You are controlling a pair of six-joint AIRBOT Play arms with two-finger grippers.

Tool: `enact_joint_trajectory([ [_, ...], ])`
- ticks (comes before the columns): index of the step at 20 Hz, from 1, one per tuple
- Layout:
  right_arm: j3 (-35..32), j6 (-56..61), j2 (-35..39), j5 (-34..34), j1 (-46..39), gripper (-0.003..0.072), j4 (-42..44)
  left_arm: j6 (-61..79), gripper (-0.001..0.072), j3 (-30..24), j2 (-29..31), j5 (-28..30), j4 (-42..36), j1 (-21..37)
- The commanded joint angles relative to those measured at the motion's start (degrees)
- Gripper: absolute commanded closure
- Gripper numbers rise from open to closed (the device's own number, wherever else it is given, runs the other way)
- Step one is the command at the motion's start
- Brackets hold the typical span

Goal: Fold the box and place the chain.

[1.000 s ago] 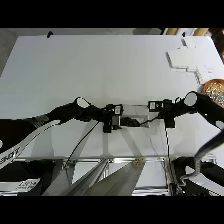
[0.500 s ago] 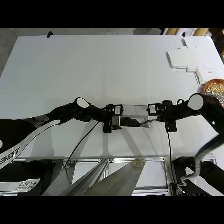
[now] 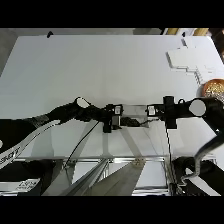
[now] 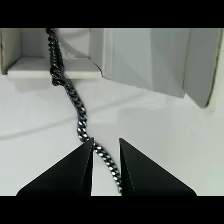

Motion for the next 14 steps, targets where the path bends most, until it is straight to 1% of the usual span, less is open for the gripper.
enact_joint_trajectory([
  [1, -0.57, 0.42, -3.69, -0.96, -1.99, 0.0496, -1.4, 0.02, 0.0435, 0.04, 0.04, 0.0, 0.0, 0.04],
  [6, -0.57, 0.39, -9.46, 0.13, -2.1, 0.0515, -0.07, 0.0, 0.0435, 0.04, 0.04, 0.0, 0.0, 0.04],
  [11, -0.59, 0.17, -9.99, -0.5, -2.1, 0.0515, 0.07, 0.0, 0.0435, 0.04, 0.04, 0.0, 0.02, 0.04],
  [14, -1.16, -0.15, -9.99, -1.66, -2.1, 0.0515, 1.95, 0.0, 0.0435, 0.04, 0.04, 0.02, 0.02, 0.04],
])
